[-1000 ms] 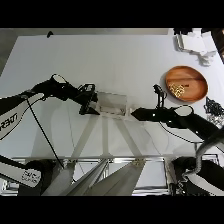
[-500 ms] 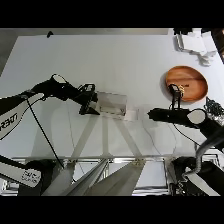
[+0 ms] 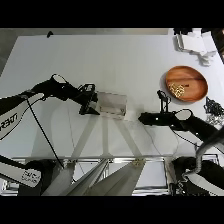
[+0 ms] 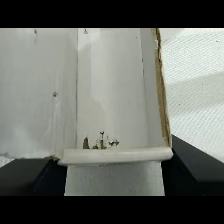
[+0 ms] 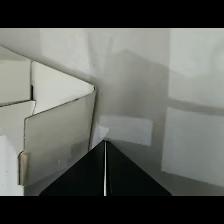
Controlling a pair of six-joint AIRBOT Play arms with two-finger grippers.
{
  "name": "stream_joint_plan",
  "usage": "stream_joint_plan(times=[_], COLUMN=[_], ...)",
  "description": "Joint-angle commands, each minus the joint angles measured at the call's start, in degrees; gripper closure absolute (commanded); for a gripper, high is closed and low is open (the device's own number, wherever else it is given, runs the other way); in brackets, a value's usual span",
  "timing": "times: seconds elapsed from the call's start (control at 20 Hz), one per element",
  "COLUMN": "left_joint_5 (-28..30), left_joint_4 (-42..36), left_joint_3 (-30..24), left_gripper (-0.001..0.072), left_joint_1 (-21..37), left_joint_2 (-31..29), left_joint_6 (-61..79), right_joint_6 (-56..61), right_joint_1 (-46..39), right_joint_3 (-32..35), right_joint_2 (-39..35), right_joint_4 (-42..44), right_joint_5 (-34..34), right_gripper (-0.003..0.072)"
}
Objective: Fold the box and place the chain.
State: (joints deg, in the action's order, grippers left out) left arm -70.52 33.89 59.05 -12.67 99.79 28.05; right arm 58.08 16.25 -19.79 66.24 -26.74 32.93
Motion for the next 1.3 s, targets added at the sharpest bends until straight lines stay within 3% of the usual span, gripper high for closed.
stream_joint_plan(times=[0.0, 0.35, 1.1, 1.15, 1.2, 1.25], left_joint_5=[0.00, -0.07, 0.00, 0.00, 0.00, 0.00], left_joint_4=[0.00, -0.07, 0.00, 0.00, 0.00, 0.00], left_joint_3=[0.00, 0.00, 0.00, 0.00, 0.00, 0.00], left_gripper=[0.0551, 0.0551, 0.0551, 0.0551, 0.0551, 0.0551], left_joint_1=[0.07, 0.07, 0.07, 0.07, 0.07, 0.07], left_joint_2=[-0.04, -0.04, -0.04, -0.04, -0.04, -0.04], left_joint_6=[0.00, 0.00, 0.00, 0.00, 0.00, 0.00], right_joint_6=[-4.15, -17.11, -17.64, -17.55, -17.42, -17.40], right_joint_1=[2.36, 2.36, 2.32, 2.32, 2.32, 2.32], right_joint_3=[0.11, 0.09, -0.04, -0.04, -0.04, -0.04], right_joint_2=[2.12, 2.08, 1.51, 1.51, 1.51, 1.51], right_joint_4=[6.80, 24.87, 28.48, 28.50, 28.50, 28.50], right_joint_5=[-0.70, 3.56, 7.08, 7.08, 6.80, 6.80], right_gripper=[0.0688, 0.0687, 0.0679, 0.0667, 0.0577, 0.0560])
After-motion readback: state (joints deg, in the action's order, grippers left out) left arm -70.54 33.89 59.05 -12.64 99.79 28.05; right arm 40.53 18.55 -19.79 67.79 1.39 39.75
